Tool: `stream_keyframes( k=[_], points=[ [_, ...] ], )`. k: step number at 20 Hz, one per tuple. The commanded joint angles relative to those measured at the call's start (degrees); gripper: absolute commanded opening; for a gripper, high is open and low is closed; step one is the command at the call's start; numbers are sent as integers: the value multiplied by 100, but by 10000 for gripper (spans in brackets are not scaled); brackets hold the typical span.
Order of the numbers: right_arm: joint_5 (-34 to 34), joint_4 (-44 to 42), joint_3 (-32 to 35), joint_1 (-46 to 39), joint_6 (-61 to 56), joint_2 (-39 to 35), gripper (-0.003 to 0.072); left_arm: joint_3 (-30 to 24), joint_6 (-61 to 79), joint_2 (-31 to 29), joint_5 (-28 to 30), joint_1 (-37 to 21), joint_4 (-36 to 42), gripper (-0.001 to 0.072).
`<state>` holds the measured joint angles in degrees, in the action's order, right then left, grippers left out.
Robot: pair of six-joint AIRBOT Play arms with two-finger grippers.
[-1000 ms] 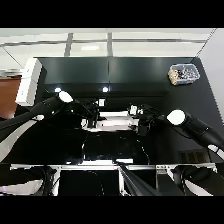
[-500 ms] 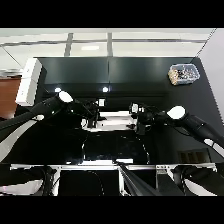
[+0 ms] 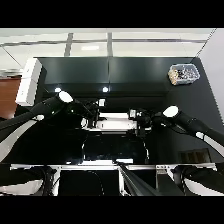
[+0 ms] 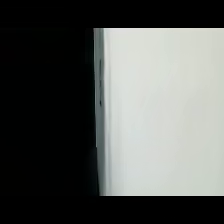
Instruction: Fold the box and place the chain.
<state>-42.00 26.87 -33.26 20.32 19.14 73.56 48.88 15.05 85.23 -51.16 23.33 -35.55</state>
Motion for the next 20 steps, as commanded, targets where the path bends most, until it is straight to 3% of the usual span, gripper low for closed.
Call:
stream_keyframes(
  k=[1, 20],
  points=[
    [-24, 24, -11, -9, 61, 59, 623, 0, -7, 4, 9, 0, -2, 27],
    [-17, 531, -210, 66, -505, 240, 623, 0, -7, 26, 11, 0, -2, 28]
  ],
)
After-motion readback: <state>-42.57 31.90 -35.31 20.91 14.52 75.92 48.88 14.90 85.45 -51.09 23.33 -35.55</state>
